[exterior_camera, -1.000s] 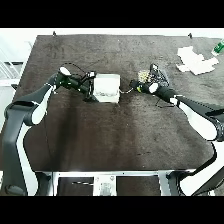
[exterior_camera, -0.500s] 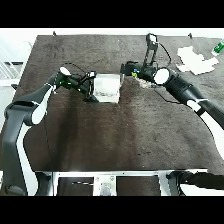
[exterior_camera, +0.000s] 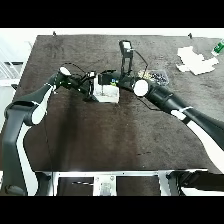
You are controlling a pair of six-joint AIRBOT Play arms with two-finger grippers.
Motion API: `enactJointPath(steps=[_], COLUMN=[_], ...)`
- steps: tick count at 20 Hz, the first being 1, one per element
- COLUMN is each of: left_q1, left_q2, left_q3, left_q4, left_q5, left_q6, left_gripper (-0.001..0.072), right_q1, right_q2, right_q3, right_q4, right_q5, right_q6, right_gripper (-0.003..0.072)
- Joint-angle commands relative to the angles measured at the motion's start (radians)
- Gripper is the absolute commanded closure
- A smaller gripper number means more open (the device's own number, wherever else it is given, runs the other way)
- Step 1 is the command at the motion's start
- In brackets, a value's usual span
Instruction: Fold the box and place the chain.
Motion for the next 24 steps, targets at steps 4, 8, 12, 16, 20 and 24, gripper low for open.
enactJointPath(steps=[4, 8, 12, 16, 20, 24], left_q1=[0.000, 0.000, 0.000, 0.000, 0.000, 0.000], left_q2=[0.000, 0.000, 0.000, 0.000, 0.000, 0.000], left_q3=[0.001, 0.001, 0.001, 0.001, 0.001, 0.001], left_q4=[0.000, 0.003, 0.000, 0.000, 0.000, 0.000], left_q5=[0.000, 0.000, 0.000, 0.000, 0.001, 0.001], left_q6=[0.000, -0.005, -0.007, -0.007, -0.007, -0.007], left_gripper=[0.0365, 0.0365, 0.0365, 0.0366, 0.0366, 0.0365], right_q1=[0.014, -0.018, -0.061, -0.109, -0.285, -0.447], right_q2=[-0.163, -0.247, -0.139, 0.077, 0.160, 0.061], right_q3=[0.001, 0.000, -0.017, -0.087, -0.251, -0.341], right_q4=[0.005, 0.005, 0.000, -0.044, -0.043, -0.034], right_q5=[-0.056, -0.079, -0.049, -0.050, -0.050, -0.074], right_q6=[0.066, 0.065, 0.058, -0.044, -0.043, 0.079], right_gripper=[0.0677, 0.0308, 0.0243, 0.0253, 0.0253, 0.0251])
